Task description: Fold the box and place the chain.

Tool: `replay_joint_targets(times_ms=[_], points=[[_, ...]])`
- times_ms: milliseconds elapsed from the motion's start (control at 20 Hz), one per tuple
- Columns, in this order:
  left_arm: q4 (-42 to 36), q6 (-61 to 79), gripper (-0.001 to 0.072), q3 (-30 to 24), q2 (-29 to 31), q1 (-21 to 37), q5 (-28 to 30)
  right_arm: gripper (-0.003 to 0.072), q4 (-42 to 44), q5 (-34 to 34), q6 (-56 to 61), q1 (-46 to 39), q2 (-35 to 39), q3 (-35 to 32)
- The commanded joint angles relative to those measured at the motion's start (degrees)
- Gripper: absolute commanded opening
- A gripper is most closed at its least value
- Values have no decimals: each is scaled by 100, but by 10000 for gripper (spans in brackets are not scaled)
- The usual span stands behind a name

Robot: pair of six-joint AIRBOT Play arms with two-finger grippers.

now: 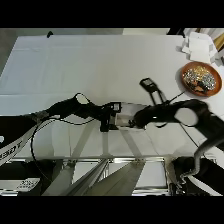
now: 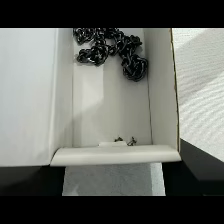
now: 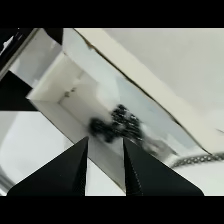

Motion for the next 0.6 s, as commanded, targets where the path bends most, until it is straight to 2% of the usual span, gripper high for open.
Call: replay_joint_targets(times_ms=[0, 100, 250, 400, 550], points=[[0, 2, 390, 0, 4, 2, 2, 236, -1143, 1349, 216, -660, 938, 264], [0, 2, 390, 0, 4, 2, 2, 236, -1534, 1744, 219, -1462, 1296, 280], [0, 2, 391, 0, 4, 2, 0, 236, -1786, 1853, 144, -2710, 1261, 273], [0, 2, 390, 0, 4, 2, 2, 239, -1757, 1368, 131, -3353, 828, 264], [0, 2, 390, 0, 4, 2, 2, 239, -1408, 691, 127, -3353, 87, 236]])
